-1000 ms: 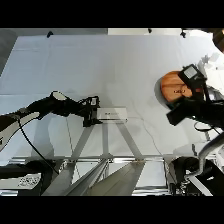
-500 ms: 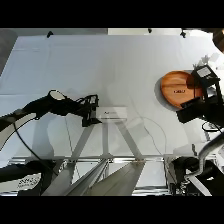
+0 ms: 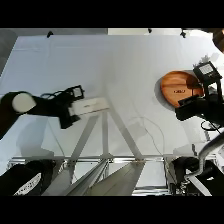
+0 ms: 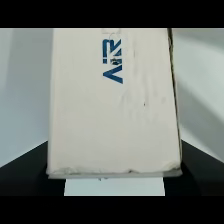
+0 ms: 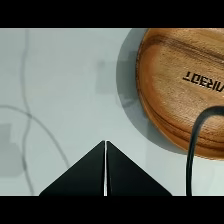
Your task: Fold the box and place the chain.
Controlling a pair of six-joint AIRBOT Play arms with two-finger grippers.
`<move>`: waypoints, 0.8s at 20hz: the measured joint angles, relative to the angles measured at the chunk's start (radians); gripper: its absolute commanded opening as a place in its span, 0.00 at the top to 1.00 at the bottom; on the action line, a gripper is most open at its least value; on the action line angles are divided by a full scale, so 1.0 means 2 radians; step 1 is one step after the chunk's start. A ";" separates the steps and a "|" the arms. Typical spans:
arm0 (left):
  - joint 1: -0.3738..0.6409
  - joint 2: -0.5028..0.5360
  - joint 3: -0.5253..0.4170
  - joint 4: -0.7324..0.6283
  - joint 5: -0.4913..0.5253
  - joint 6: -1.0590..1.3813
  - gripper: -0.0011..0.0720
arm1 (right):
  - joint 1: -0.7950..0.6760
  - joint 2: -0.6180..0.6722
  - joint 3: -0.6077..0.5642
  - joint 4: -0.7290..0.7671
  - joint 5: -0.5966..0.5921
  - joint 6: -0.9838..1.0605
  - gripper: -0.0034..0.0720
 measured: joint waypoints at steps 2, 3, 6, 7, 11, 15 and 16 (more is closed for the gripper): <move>0.002 0.045 0.000 0.098 -0.023 -0.085 0.98 | 0.000 0.000 0.000 0.007 -0.001 0.000 0.94; 0.007 0.065 0.000 0.145 -0.031 -0.124 0.98 | 0.000 0.000 0.000 0.010 -0.001 0.000 0.94; 0.042 0.111 0.000 0.228 -0.036 -0.206 0.98 | 0.000 0.000 0.000 0.013 -0.001 0.000 0.94; 0.064 0.122 0.000 0.241 -0.031 -0.223 0.98 | 0.000 0.000 0.000 0.014 -0.001 0.000 0.94; 0.182 0.140 -0.018 0.185 0.049 -0.254 0.98 | 0.000 0.000 0.000 0.016 -0.002 0.000 0.94; 0.281 0.118 -0.061 0.051 0.156 -0.241 0.97 | 0.000 0.000 0.000 0.021 -0.002 0.000 0.94; 0.293 0.104 -0.070 0.030 0.174 -0.236 0.97 | 0.000 0.000 0.000 0.022 -0.002 0.000 0.94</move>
